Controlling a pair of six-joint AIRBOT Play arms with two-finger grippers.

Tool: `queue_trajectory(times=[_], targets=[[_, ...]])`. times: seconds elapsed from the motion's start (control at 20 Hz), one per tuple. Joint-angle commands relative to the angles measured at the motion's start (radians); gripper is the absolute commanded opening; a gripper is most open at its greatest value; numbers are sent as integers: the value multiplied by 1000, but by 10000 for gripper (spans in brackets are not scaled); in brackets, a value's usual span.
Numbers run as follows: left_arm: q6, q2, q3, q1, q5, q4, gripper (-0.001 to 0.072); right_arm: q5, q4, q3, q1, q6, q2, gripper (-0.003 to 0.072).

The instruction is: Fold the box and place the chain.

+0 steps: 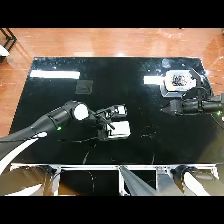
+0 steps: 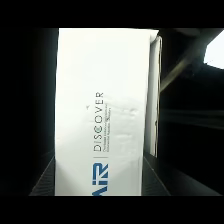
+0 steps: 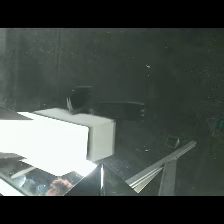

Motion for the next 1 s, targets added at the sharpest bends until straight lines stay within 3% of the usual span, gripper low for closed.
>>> queue_trajectory(times=[0.0,0.3,0.6,0.75,0.95], targets=[[-132,45,18,53,1,47,17,-2,0,0,0,0,0,21],[-254,68,87,311,-31,46,18,-4,0,0,0,0,1,21],[-303,38,202,649,8,45,17,-16,2,0,0,0,1,21],[-303,-45,307,791,16,46,18,-34,6,0,0,0,1,21],[-309,-234,499,916,-9,47,18,-34,7,0,0,0,0,21]])
